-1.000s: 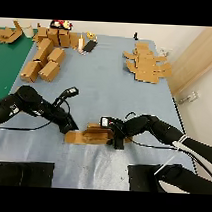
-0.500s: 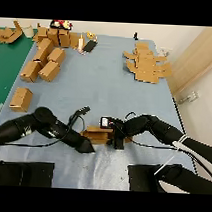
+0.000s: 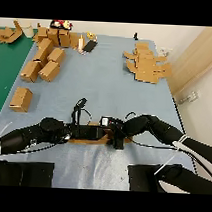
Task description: Fold the box.
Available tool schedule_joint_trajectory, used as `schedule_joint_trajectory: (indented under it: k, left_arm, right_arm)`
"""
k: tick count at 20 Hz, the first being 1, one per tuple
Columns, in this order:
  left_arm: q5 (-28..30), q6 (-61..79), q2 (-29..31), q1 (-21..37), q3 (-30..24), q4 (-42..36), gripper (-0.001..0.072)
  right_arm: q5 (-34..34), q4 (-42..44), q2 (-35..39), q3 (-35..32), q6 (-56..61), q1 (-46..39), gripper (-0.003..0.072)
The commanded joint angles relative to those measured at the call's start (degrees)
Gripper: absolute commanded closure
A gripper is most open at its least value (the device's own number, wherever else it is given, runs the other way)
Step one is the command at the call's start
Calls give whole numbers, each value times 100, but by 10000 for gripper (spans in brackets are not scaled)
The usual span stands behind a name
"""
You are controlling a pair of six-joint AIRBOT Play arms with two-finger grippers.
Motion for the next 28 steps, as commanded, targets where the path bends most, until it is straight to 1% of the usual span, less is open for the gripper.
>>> schedule_joint_trajectory:
  k: [1, 4, 7, 12, 17, 19, 21, 24, 26, 28]
  left_arm:
    - [682, 164, 2, -55, 9, -468, 699]
    - [927, 164, 2, -52, 61, -535, 699]
    - [933, 164, 4, -57, 90, -551, 699]
    - [426, 334, 2, -127, 61, -544, 699]
    - [251, 369, 4, -127, -199, -168, 699]
    - [13, 807, 9, -127, -205, 192, 699]
    - [-164, 1353, 61, -107, -205, 199, 699]
    - [-610, 1700, 343, 144, -216, 201, 699]
    - [-896, 1808, 603, 459, -313, 201, 699]
    - [-1060, 1808, 802, 855, -503, 186, 699]
  right_arm:
    - [2, -4, -4, -2, -20, 7, 271]
    - [2, -4, -4, -2, -20, 7, 271]
    - [0, -4, -4, -2, -20, 7, 271]
    - [2, -4, -4, -2, -20, 4, 271]
    - [0, -4, -4, -2, -20, 7, 271]
    - [0, -4, -4, -2, -20, 7, 271]
    - [0, -4, -4, -2, -22, 7, 271]
    - [0, -4, -4, -2, -20, 7, 271]
    - [0, -4, -4, -2, -20, 7, 271]
    - [2, -4, -4, -2, -20, 7, 271]
